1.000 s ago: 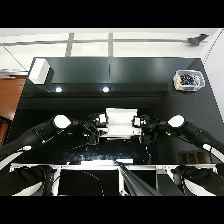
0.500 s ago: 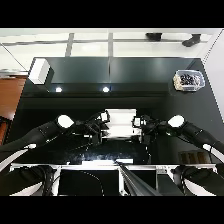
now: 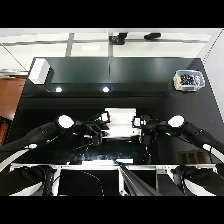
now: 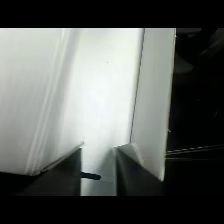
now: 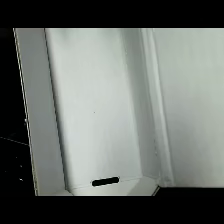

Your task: Fold the box and place the chain.

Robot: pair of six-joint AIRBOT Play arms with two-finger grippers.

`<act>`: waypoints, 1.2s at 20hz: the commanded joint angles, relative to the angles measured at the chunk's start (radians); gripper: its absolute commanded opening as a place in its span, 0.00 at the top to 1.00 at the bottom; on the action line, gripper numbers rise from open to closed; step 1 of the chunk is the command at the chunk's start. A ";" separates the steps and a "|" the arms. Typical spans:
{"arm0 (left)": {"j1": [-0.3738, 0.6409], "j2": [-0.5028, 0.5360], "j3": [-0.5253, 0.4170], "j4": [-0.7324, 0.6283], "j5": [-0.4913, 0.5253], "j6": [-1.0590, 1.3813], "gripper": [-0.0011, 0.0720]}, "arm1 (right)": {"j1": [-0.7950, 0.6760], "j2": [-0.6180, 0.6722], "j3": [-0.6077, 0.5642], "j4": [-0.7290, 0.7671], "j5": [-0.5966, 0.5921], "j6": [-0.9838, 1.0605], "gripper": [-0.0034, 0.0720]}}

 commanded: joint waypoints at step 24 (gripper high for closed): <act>0.841 0.193 -0.114 0.262 -0.523 -1.208 0.95 | 0.001 -0.001 0.000 0.000 -0.001 0.001 0.47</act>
